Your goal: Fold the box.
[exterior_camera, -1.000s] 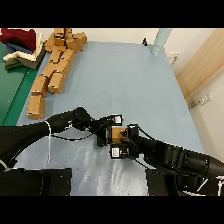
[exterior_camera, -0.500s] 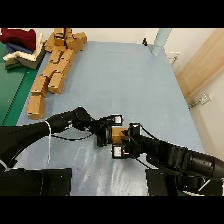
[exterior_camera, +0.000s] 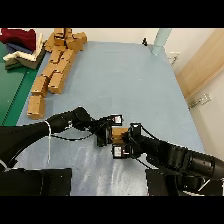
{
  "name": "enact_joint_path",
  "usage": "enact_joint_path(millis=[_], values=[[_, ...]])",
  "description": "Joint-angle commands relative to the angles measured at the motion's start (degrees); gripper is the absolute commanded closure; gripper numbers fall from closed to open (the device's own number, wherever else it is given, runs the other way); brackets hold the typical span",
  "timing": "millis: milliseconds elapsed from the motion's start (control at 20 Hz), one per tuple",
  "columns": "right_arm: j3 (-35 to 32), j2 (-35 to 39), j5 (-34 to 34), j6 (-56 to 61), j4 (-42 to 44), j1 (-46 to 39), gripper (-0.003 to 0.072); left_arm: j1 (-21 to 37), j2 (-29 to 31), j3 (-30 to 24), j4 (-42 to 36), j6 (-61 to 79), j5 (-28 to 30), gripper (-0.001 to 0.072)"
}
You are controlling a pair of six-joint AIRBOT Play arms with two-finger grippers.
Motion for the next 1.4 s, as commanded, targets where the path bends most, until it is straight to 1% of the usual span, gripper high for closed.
enact_joint_path(millis=[0, 250, 300, 750, 1000, 1050, 1100, 1150, 1350], values=[[0.0, -0.5, -0.2, 0.0, 1.2, 0.0, 0.053, 0.0, 0.0, 0.0, 0.0, 0.0, 0.0, 0.0184], [0.0, -1.6, 0.4, 0.0, 1.8, 0.0, 0.0536, 0.0, 0.0, 0.0, 0.0, 0.0, 0.0, 0.0184], [0.0, -1.6, 0.5, 0.0, 1.8, 0.0, 0.0568, 0.0, 0.0, 0.0, 0.0, 0.0, 0.0, 0.0185], [0.0, -1.7, 0.4, 0.0, 3.9, 0.0, 0.0567, 0.0, 0.0, 0.0, 0.0, 0.0, 0.0, 0.0184], [0.0, -3.0, 0.8, 0.0, 4.1, 0.0, 0.0566, 0.0, 0.0, 0.0, 0.0, 0.0, 0.0, 0.0184], [0.0, -3.0, 0.8, 0.0, 4.1, 0.0, 0.0557, 0.0, 0.0, 0.0, 0.0, 0.0, 0.0, 0.0185], [0.0, -3.0, 0.8, 0.0, 4.0, 0.0, 0.0467, 0.0, 0.0, 0.0, 0.0, 0.0, 0.0, 0.0185], [0.0, -2.9, 0.8, 0.0, 3.8, 0.0, 0.0415, 0.0, 0.0, 0.0, 0.0, 0.0, 0.0, 0.0184], [0.9, -1.2, 0.8, 0.0, 3.4, 0.0, 0.0415, 0.0, 0.0, 0.0, 0.0, 0.0, 0.0, 0.0185]])
